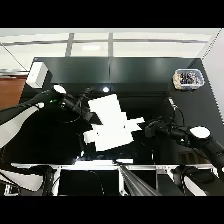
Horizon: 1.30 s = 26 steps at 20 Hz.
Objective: Fold the box and place the chain.
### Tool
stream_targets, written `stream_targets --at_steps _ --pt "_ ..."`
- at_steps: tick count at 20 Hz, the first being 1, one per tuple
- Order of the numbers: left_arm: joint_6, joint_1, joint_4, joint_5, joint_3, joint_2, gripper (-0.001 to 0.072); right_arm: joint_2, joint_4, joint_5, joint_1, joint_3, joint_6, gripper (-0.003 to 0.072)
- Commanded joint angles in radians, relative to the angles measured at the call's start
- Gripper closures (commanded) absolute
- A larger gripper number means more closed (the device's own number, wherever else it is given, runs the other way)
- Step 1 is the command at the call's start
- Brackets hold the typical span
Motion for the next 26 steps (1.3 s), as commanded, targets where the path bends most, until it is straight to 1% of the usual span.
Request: stream_targets --at_steps 1,2,4,5,7,8,9,10,11,12,15,16,17,18,19,20,21,22,24,26 --pt "0.027 -0.003 0.033 0.005 0.003 -0.003 0.0379 0.000 0.000 0.000 0.001 -0.001 0.001 0.0671" --pt "0.027 -0.007 0.053 0.006 0.003 -0.003 0.0382 0.000 0.001 0.000 0.001 -0.001 0.001 0.0671" --pt "0.030 -0.016 0.078 0.008 0.003 -0.003 0.0627 0.000 0.001 0.000 0.001 0.000 0.001 0.0671" --pt "0.036 -0.019 0.084 0.008 0.003 -0.003 0.0684 0.000 0.000 0.000 0.001 0.000 0.001 0.0671" --pt "0.048 -0.019 0.086 0.003 0.006 -0.001 0.0685 0.000 0.000 0.000 0.001 0.000 0.001 0.0670" --pt "0.048 -0.018 0.089 -0.006 0.015 0.000 0.0684 0.000 0.001 0.000 0.001 0.000 0.001 0.0655" --pt "0.048 -0.018 0.093 -0.019 0.029 0.000 0.0685 0.000 0.001 -0.003 -0.002 0.000 0.001 0.0431" --pt "0.048 -0.019 0.101 -0.023 0.045 0.005 0.0686 0.000 -0.002 -0.003 -0.009 0.005 0.002 0.0084" --pt "0.047 -0.020 0.105 -0.023 0.055 0.018 0.0687 0.001 -0.029 0.010 -0.023 0.026 0.001 -0.0031" --pt "0.047 -0.020 0.105 -0.021 0.059 0.037 0.0688 0.001 -0.085 0.042 -0.042 0.062 0.001 -0.0031" --pt "0.049 -0.026 0.111 -0.005 0.050 0.134 0.0689 0.001 -0.340 0.192 -0.095 0.241 0.000 -0.0031" --pt "0.057 -0.035 0.108 0.039 0.030 0.174 0.0689 0.001 -0.418 0.227 -0.094 0.293 -0.005 -0.0031" --pt "0.119 -0.056 0.086 0.132 -0.012 0.223 0.0689 0.001 -0.473 0.258 -0.092 0.332 -0.044 -0.0024" --pt "0.203 -0.085 0.073 0.246 -0.058 0.267 0.0687 0.001 -0.499 0.272 -0.084 0.348 -0.102 -0.0024" --pt "0.332 -0.124 0.082 0.337 -0.094 0.297 0.0686 0.000 -0.523 0.269 -0.069 0.348 -0.178 -0.0023" --pt "0.475 -0.154 0.095 0.362 -0.104 0.303 0.0684 -0.003 -0.570 0.253 -0.046 0.348 -0.217 -0.0023" --pt "0.614 -0.180 0.117 0.363 -0.103 0.300 0.0684 -0.006 -0.633 0.224 -0.014 0.346 -0.220 -0.0023" --pt "0.698 -0.198 0.132 0.375 -0.103 0.298 0.0684 -0.007 -0.682 0.196 0.016 0.341 -0.223 -0.0023" --pt "0.727 -0.221 0.156 0.430 -0.103 0.288 0.0683 -0.007 -0.745 0.161 0.077 0.323 -0.255 -0.0023" --pt "0.724 -0.222 0.160 0.458 -0.103 0.261 0.0683 -0.010 -0.776 0.143 0.122 0.293 -0.299 -0.0023"
